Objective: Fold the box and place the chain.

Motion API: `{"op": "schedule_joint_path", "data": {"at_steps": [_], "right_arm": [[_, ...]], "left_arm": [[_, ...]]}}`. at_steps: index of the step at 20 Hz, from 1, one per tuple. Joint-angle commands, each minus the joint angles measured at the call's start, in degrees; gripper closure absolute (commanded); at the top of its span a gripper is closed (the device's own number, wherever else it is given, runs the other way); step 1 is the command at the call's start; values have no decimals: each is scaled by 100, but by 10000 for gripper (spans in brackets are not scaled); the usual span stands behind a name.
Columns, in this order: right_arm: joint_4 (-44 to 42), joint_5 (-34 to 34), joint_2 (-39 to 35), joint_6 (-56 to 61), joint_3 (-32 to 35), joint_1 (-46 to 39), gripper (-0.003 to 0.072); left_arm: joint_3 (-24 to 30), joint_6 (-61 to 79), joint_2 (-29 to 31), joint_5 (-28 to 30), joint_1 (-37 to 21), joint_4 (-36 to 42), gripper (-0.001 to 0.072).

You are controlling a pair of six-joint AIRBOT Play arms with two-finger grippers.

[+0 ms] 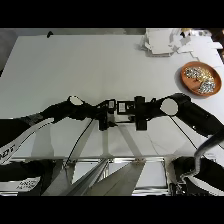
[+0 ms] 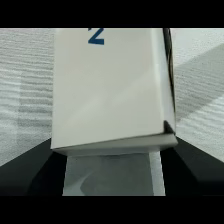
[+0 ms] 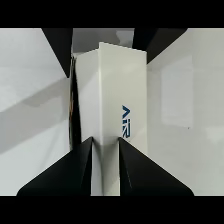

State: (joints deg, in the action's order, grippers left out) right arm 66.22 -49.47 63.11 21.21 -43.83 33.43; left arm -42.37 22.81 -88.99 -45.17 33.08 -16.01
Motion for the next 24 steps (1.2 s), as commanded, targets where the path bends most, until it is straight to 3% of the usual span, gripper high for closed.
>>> {"op": "schedule_joint_path", "data": {"at_steps": [1,8,12,16,19,21,23,24], "right_arm": [[24,-4,-2,20,4,7,606],[20,-63,-2,15,267,7,593],[-59,-166,-2,17,306,7,427],[-70,-195,-81,15,306,7,339],[-70,-195,-339,-24,306,2,339],[-72,-195,-479,-22,306,0,355],[-68,-186,-476,-15,306,0,665],[-70,-144,-455,2,308,0,667]], "left_arm": [[2,9,2,-7,-2,-7,501],[2,9,2,-7,-2,-7,501],[2,9,2,-7,-2,-7,501],[2,7,2,-7,-2,-7,501],[2,7,2,-7,-2,-7,501],[2,9,2,-7,-2,-7,501],[2,9,2,-7,-2,-7,501],[2,7,2,-7,-2,-7,501]]}}
